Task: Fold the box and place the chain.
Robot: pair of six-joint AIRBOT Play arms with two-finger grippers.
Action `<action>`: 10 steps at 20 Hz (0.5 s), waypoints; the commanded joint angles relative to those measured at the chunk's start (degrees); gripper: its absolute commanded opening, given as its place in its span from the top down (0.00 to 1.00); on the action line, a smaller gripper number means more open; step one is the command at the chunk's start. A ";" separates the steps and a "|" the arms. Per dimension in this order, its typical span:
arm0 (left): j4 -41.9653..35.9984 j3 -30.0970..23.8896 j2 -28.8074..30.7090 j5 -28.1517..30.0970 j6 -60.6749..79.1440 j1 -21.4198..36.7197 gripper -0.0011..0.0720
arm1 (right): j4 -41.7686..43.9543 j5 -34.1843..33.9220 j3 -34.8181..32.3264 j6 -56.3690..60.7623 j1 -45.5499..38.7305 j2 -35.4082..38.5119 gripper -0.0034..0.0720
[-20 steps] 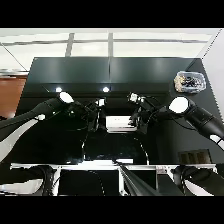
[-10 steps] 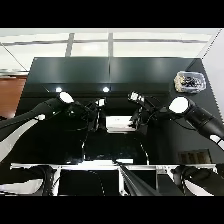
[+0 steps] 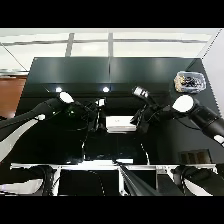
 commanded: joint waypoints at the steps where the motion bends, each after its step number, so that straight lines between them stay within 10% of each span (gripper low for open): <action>1: 0.00 -0.02 -0.02 -0.28 0.07 0.00 0.48 | 5.57 9.01 0.81 17.55 -4.17 0.63 0.93; 10: 0.00 -0.02 -0.02 -0.26 0.07 0.00 0.48 | 21.77 1.46 -6.47 17.79 -5.27 -8.50 0.94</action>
